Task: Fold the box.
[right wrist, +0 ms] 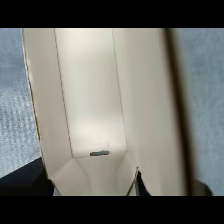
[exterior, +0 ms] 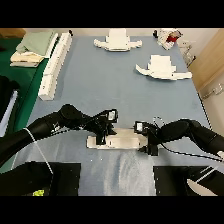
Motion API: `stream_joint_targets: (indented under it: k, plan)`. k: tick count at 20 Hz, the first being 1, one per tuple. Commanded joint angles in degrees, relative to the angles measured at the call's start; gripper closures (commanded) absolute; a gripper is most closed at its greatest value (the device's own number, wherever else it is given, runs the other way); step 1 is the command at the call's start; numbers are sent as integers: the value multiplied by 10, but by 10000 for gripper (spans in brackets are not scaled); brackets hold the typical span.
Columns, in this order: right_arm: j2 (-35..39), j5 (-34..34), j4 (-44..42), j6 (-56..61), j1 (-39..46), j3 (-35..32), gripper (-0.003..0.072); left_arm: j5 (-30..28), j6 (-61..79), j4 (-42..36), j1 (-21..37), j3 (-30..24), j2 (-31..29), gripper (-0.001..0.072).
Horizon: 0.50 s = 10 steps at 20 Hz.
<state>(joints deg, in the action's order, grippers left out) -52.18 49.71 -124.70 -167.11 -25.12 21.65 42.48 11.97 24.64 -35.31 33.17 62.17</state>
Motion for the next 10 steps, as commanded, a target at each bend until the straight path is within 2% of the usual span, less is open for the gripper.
stream_joint_targets:
  k: [1, 3, 4, 6, 7, 8, 10]
  plan:
    - [-2, -10, -1, -10, 0, -9, -34, 0, 0, 0, 0, 0, 0, 695]
    - [-2, -13, -3, -14, 0, -9, -16, 0, 0, 0, 0, 0, 0, 695]
    - [-2, -13, -2, -14, 0, -9, 37, 0, 0, 0, 0, 0, 0, 695]
    - [-2, -13, -2, -14, -1, -9, 54, 0, 0, 0, 0, 0, 0, 695]
    - [-2, -13, -2, -14, -2, -9, 133, 0, 0, 0, 0, 0, 0, 695]
    - [-2, -13, -2, -15, -2, -9, 167, 0, 0, 0, 0, 0, 0, 696]
    - [-2, -13, -2, -17, -2, -9, 159, 0, 0, 0, 0, 0, 0, 695]
